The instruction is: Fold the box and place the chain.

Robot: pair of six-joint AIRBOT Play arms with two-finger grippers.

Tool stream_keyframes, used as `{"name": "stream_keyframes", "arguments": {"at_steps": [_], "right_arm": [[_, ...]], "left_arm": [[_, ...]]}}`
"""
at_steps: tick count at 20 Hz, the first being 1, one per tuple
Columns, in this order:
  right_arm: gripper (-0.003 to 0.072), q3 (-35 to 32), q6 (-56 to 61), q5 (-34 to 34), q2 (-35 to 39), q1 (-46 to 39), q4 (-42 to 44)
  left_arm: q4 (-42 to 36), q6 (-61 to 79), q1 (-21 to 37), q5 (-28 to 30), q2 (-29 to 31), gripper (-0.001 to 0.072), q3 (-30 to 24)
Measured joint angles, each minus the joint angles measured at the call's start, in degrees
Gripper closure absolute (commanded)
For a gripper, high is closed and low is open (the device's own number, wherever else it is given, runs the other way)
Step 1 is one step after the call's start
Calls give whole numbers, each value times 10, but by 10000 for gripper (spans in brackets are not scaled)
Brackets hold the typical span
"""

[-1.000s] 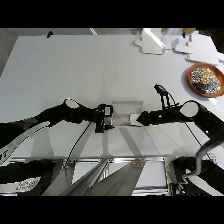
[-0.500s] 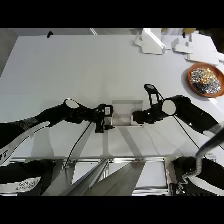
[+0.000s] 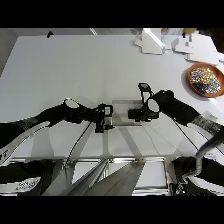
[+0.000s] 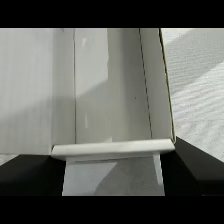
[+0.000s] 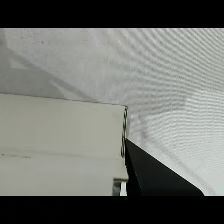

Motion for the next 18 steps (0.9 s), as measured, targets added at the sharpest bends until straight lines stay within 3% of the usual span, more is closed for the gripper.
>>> {"name": "stream_keyframes", "arguments": {"at_steps": [4, 5, 7, 10, 11, 12, 15, 18], "right_arm": [[539, 2, 16, 6, -14, 3, -3], [622, 3, 18, 9, -16, 3, -4], [669, 3, 22, 15, -19, 3, -8], [668, 4, 24, 17, -21, 3, -8], [604, 4, 24, 17, -22, 3, -7], [449, 3, 24, 16, -22, 3, -7], [449, 3, 24, 14, -24, 4, 1], [570, 3, 24, 17, -23, 4, -6]], "left_arm": [[0, 0, 0, 0, 0, 456, 0], [0, 0, 0, 0, 0, 456, 0], [0, 0, 0, 0, 0, 456, 0], [0, 0, 0, 0, 0, 456, 0], [0, 0, 0, 0, 0, 456, 0], [0, 0, 0, 0, 0, 456, 0], [1, 0, 0, 0, 0, 456, 0], [0, 0, 0, 0, 0, 456, 0]]}}
